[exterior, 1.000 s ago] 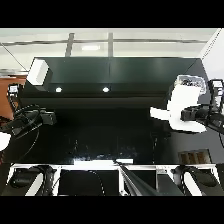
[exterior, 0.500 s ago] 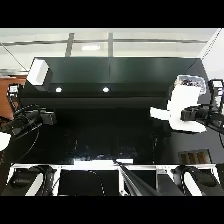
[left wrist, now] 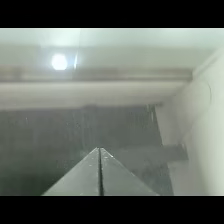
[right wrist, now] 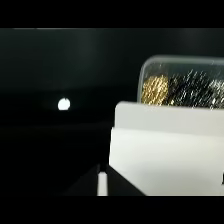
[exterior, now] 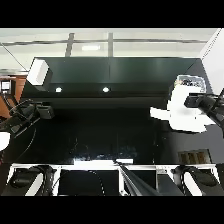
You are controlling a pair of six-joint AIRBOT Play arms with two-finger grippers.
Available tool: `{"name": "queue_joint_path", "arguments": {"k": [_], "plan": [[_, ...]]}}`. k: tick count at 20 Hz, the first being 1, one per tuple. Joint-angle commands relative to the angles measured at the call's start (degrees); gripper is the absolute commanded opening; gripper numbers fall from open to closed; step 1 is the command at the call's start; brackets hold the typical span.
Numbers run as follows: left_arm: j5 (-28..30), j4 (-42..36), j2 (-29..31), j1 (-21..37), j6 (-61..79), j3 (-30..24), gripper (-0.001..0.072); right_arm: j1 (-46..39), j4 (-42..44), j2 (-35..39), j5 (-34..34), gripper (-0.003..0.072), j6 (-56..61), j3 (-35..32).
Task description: Fold the box and place the chain.
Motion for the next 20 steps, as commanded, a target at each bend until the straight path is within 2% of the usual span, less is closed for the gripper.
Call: {"name": "queue_joint_path", "arguments": {"k": [1,2,4,5,10,13,14,17,18,20], "plan": [[6.56,-0.02,-1.46,-0.02,0.0,-0.04,0.055,-0.04,1.79,-4.09,-8.39,0.0706,0.0,-0.02],[7.04,-0.07,-2.45,0.0,-0.24,-0.02,0.0708,-0.04,1.66,-6.75,-8.28,0.072,-0.04,-0.02],[5.92,-0.09,-4.04,-0.02,-0.26,-0.02,0.071,-1.73,1.36,-11.96,-7.23,0.072,0.09,1.25],[4.92,-0.11,-4.52,-0.02,-0.26,-0.02,0.071,-4.63,0.04,-14.62,-4.61,0.072,1.18,3.91],[0.68,-0.09,-4.72,-0.02,-0.24,-0.02,0.0708,-29.07,-11.32,-29.7,16.52,0.072,9.49,26.38],[-0.94,-0.07,-4.72,-0.02,-0.24,-0.04,0.0708,-41.75,-11.02,-38.77,30.1,0.072,8.13,33.7],[-0.92,-0.07,-4.72,-0.02,-0.24,-0.04,0.0708,-44.7,-9.01,-41.62,33.86,0.072,4.07,34.45],[-0.92,-0.09,-4.72,-0.02,-0.24,-0.04,0.0708,-49.68,9.01,-48.87,43.93,0.072,-19.69,34.67],[-0.92,-0.09,-4.72,-0.02,-0.24,-0.04,0.0708,-49.75,11.82,-50.73,45.92,0.072,-23.04,34.88],[-0.92,-0.24,-4.72,-0.02,-0.24,-0.04,0.0708,-48.68,11.76,-53.75,47.56,0.072,-25.94,35.54]]}}
